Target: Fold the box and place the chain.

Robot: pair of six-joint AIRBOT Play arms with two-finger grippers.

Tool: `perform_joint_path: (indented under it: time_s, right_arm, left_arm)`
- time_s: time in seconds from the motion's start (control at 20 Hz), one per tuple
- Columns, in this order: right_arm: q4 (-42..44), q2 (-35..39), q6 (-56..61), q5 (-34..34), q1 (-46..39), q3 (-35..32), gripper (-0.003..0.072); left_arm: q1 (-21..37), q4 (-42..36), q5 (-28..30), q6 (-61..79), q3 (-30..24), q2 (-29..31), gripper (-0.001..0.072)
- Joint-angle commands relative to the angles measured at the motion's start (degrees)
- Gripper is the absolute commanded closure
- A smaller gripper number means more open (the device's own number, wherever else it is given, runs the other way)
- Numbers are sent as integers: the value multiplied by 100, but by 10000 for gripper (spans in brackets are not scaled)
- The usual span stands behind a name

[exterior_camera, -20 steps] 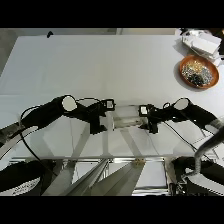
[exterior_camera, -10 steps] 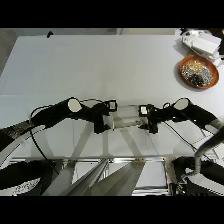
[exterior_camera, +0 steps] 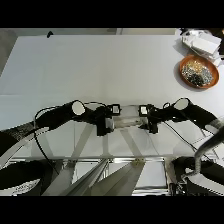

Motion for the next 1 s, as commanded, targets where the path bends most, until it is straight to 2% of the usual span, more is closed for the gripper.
perform_joint_path:
  time_s: [0.0,0.35,0.6,0.65,0.7,0.9,0.95]
  right_arm:
    - [0,4,2,2,-2,7,368]
    - [0,4,2,2,-2,7,368]
    - [2,4,2,2,-2,7,368]
    - [2,4,2,2,-2,7,368]
    - [0,4,2,2,-2,7,368]
    - [0,4,2,2,-2,7,368]
    - [0,4,2,2,-2,7,368]
  left_arm:
    - [-50,-195,0,-2,-2,-4,2]
    - [-85,-634,214,-4,-2,-227,13]
    - [-72,-632,236,-2,-2,-247,34]
    - [-72,-632,227,0,-2,-247,100]
    - [-72,-632,234,0,-2,-247,118]
    - [-79,-632,234,2,-2,-251,342]
    - [-81,-632,240,2,-2,-251,376]
